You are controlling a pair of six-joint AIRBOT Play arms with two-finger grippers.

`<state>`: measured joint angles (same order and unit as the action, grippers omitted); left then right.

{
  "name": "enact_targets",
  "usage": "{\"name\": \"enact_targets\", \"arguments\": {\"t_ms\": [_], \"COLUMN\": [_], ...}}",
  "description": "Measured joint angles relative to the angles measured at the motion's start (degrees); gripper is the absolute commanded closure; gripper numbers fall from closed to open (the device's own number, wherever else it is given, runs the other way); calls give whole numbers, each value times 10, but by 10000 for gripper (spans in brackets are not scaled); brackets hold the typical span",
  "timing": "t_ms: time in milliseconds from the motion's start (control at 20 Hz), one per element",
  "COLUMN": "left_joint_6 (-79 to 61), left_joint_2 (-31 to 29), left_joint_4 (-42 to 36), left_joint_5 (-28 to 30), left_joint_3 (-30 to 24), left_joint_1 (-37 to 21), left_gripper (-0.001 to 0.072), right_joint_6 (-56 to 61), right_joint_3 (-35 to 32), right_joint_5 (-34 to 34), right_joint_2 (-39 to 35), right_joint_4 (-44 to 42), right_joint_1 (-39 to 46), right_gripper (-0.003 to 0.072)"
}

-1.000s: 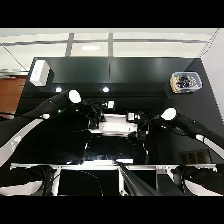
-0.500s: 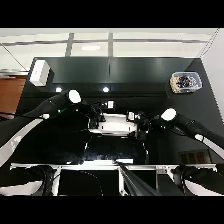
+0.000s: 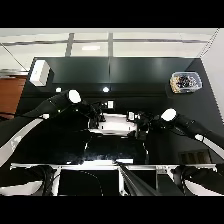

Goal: Fold the box and place the chain.

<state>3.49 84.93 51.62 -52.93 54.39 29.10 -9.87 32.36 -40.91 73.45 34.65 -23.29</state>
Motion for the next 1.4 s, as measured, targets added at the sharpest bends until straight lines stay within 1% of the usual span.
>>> {"name": "enact_targets", "arguments": {"t_ms": [50,100,150,200,300,350,450,550,650,700,750,800,900,1050,1150,1200,1300,1400], "left_joint_6": [0,0,0,1,12,25,66,120,169,197,224,252,293,347,388,402,418,410], "left_joint_2": [0,0,0,0,0,-1,-7,-21,-47,-64,-81,-101,-134,-176,-200,-207,-217,-223], "left_joint_4": [0,0,0,0,2,5,23,60,106,125,142,156,171,168,136,114,51,-30], "left_joint_5": [0,0,-2,-2,-2,-4,-13,-20,-35,-40,-42,-50,-79,-157,-198,-209,-206,-163], "left_joint_3": [0,0,0,0,3,8,19,30,36,38,39,40,41,36,12,-4,-48,-96], "left_joint_1": [0,0,0,0,-1,-1,-3,-5,-11,-16,-24,-33,-53,-75,-77,-75,-68,-57], "left_gripper": [671,555,458,431,283,259,259,260,269,363,499,689,687,687,687,687,687,686], "right_joint_6": [0,0,0,0,0,0,0,0,0,0,-2,-2,-6,-8,-9,-9,-9,-10], "right_joint_3": [0,0,0,0,0,0,0,0,0,0,0,0,0,0,0,0,0,0], "right_joint_5": [0,0,0,0,0,0,0,0,-1,-2,-4,-5,-8,-11,-13,-14,-14,-15], "right_joint_2": [0,0,0,0,0,0,0,0,0,0,0,0,1,1,1,1,0,1], "right_joint_4": [0,0,0,0,0,0,1,1,1,2,2,3,5,8,9,9,9,9], "right_joint_1": [0,0,0,0,0,0,0,0,0,0,0,0,0,0,0,0,0,0], "right_gripper": [353,450,451,451,451,451,451,451,451,451,451,451,451,451,451,451,451,451]}}
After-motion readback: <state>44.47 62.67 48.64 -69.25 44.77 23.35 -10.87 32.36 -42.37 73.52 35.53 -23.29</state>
